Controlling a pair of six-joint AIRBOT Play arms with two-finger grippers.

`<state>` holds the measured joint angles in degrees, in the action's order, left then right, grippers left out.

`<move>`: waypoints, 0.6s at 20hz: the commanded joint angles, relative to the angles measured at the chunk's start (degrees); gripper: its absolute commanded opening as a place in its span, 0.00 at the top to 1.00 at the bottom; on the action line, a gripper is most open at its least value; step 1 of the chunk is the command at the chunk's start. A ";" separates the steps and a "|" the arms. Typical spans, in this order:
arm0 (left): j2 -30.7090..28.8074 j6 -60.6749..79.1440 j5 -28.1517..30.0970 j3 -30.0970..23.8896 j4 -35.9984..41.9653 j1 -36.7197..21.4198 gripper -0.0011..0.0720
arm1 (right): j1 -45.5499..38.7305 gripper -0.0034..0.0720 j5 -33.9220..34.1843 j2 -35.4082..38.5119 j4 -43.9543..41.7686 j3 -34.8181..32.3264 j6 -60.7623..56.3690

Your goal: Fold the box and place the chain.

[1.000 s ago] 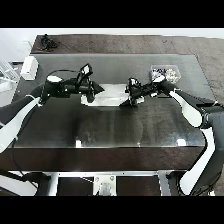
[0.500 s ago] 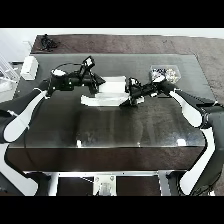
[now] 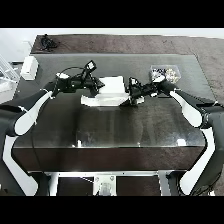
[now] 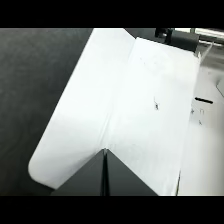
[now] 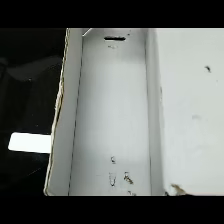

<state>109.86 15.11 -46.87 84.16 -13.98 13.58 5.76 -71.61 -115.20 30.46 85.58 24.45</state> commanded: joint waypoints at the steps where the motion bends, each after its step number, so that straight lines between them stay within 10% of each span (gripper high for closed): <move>1: 1.01 0.44 1.27 0.57 -0.94 1.18 0.96 | 0.09 0.20 0.00 -0.04 0.04 -0.02 0.02; 12: -3.76 -7.56 -4.76 4.07 -11.37 -0.94 0.96 | 0.11 0.20 0.00 -0.04 0.04 -0.02 0.02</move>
<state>108.77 11.99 -47.66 87.83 -19.09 13.98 5.82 -71.57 -115.20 30.55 85.58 24.47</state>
